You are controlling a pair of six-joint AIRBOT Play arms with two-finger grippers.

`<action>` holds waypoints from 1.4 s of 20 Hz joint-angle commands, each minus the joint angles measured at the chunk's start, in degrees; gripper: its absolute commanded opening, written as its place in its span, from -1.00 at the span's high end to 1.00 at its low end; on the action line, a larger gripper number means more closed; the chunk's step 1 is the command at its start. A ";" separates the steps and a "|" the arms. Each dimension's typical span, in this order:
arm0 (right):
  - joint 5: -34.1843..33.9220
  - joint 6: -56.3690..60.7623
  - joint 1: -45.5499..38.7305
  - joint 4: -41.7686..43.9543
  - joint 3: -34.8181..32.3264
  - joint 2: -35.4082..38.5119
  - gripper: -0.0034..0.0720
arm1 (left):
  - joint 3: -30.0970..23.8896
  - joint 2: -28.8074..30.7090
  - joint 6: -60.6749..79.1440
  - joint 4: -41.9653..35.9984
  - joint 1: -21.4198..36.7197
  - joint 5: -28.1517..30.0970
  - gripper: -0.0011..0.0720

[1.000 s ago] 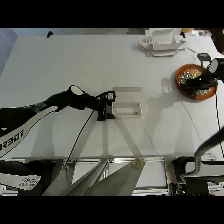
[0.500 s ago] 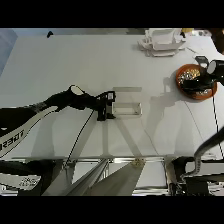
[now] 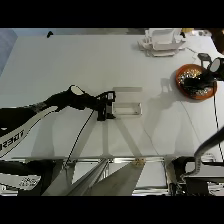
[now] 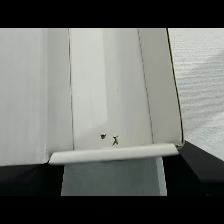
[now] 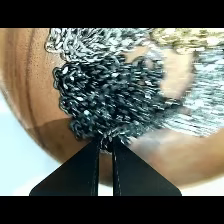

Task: Fold the box and place the chain.

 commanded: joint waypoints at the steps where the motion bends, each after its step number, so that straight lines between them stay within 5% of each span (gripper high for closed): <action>1: 0.09 -1.57 0.00 -0.46 0.07 8.33 0.86 | -0.02 0.04 0.00 0.00 0.02 0.02 0.94; 7: 3.89 -7.26 0.02 15.58 0.07 25.46 0.86 | -0.02 0.04 0.00 0.00 0.02 0.00 0.94; 13: 12.09 -14.16 0.74 34.95 0.07 34.97 0.86 | -0.02 0.04 0.00 0.00 0.02 0.00 0.94; 22: 14.86 -15.93 22.91 35.65 0.04 37.97 0.86 | -0.02 0.04 0.00 0.00 0.02 0.02 0.94; 28: 9.99 -15.91 33.68 36.30 -0.02 37.90 0.86 | -0.02 0.04 0.00 0.00 0.02 0.00 0.94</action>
